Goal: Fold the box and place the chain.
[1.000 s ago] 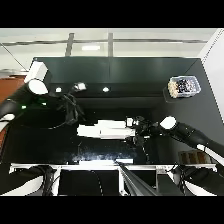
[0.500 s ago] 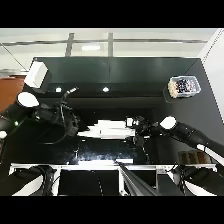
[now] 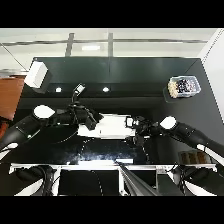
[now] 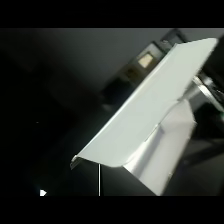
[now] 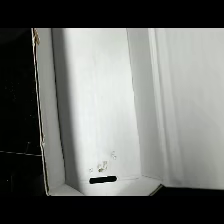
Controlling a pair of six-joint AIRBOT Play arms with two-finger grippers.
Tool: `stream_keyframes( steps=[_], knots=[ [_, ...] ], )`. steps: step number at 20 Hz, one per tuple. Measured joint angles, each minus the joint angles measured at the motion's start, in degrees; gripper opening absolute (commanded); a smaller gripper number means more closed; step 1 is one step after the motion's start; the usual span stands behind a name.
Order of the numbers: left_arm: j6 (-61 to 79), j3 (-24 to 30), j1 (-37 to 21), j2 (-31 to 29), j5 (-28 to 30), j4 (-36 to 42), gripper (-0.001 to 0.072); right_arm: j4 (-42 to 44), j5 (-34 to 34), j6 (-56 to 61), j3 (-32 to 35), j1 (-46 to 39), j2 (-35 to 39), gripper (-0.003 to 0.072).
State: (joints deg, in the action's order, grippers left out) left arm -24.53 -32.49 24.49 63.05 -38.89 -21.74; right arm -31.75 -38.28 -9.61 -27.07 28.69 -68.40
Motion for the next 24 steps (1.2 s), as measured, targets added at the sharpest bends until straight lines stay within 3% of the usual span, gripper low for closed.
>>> stream_keyframes(
  steps=[7,13,14,15,16,21,24],
  knots=[
    [1.7,0.1,1.1,7.4,2.9,0.9,0.0027,0.0,-0.1,0.0,0.0,0.0,0.0,0.0462],
    [1.9,-1.2,-3.1,4.6,-1.4,-3.7,0.0045,0.0,0.0,0.0,0.0,0.0,0.0,0.0461],
    [1.9,-1.3,-4.9,3.2,-3.5,-5.7,0.0198,0.0,0.0,0.0,0.0,0.0,0.0,0.0461],
    [1.8,-1.4,-7.0,1.8,-6.3,-7.9,0.0497,0.0,0.0,0.0,0.0,0.0,0.0,0.0461],
    [1.7,-1.4,-9.1,0.6,-9.2,-9.9,0.0706,0.0,0.0,0.0,0.0,0.0,0.0,0.0462],
    [5.6,-1.4,-15.3,-1.9,-19.7,-18.6,0.0684,0.0,0.0,0.0,0.0,0.0,0.0,0.0462],
    [18.3,-1.0,-14.5,-1.6,-20.7,-20.3,0.0684,0.0,0.0,0.0,0.0,0.0,0.0,0.0462]
  ],
)
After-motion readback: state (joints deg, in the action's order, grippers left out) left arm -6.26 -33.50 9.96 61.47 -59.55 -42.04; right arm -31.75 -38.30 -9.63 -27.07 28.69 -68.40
